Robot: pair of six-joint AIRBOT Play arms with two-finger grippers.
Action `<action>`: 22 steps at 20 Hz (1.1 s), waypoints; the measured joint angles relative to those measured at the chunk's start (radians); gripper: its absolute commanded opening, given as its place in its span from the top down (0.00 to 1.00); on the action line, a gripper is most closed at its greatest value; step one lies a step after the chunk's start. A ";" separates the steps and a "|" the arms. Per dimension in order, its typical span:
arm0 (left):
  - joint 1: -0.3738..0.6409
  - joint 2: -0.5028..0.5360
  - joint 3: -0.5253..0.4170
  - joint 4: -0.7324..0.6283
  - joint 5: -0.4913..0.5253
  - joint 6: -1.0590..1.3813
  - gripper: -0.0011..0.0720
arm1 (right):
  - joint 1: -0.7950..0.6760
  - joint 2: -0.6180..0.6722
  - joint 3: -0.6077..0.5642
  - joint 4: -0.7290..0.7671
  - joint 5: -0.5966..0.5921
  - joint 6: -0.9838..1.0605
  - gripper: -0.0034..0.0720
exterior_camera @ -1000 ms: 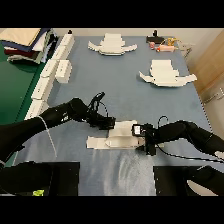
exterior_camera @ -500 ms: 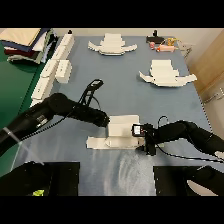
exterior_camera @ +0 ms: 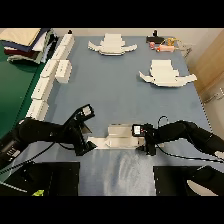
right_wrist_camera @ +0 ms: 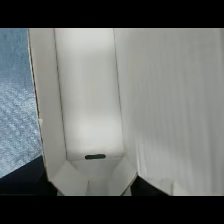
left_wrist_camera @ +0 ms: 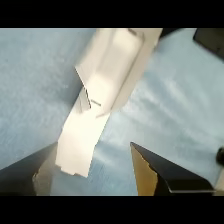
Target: Fold the box.
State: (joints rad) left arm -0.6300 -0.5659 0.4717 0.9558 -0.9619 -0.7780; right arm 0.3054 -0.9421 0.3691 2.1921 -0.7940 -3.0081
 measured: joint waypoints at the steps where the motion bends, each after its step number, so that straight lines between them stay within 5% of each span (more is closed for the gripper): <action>1: 0.000 -0.006 -0.021 -0.003 0.001 0.055 0.04 | 0.000 0.000 0.000 0.000 0.000 0.000 0.26; 4: 0.000 -0.063 -0.058 -0.053 0.034 0.220 0.04 | 0.000 0.000 0.000 0.000 0.000 0.000 0.26; 7: 0.000 -0.156 -0.073 -0.157 0.088 0.402 0.27 | 0.000 0.000 0.000 0.000 0.000 0.000 0.26; 16: -0.003 -0.363 -0.060 -0.351 0.203 0.738 0.29 | 0.000 0.000 0.000 0.000 0.000 0.000 0.26; 17: -0.010 -0.371 -0.057 -0.359 0.211 0.752 0.59 | 0.000 0.000 0.000 0.000 0.000 0.000 0.26; 18: -0.022 -0.378 -0.054 -0.363 0.216 0.766 0.70 | 0.000 0.000 0.000 0.000 0.000 0.000 0.26; 20: -0.051 -0.386 -0.050 -0.371 0.233 0.797 0.84 | 0.000 0.000 0.000 0.000 0.000 0.000 0.26; 22: -0.081 -0.391 -0.047 -0.373 0.259 0.816 0.84 | 0.000 0.000 0.000 0.000 -0.001 0.000 0.26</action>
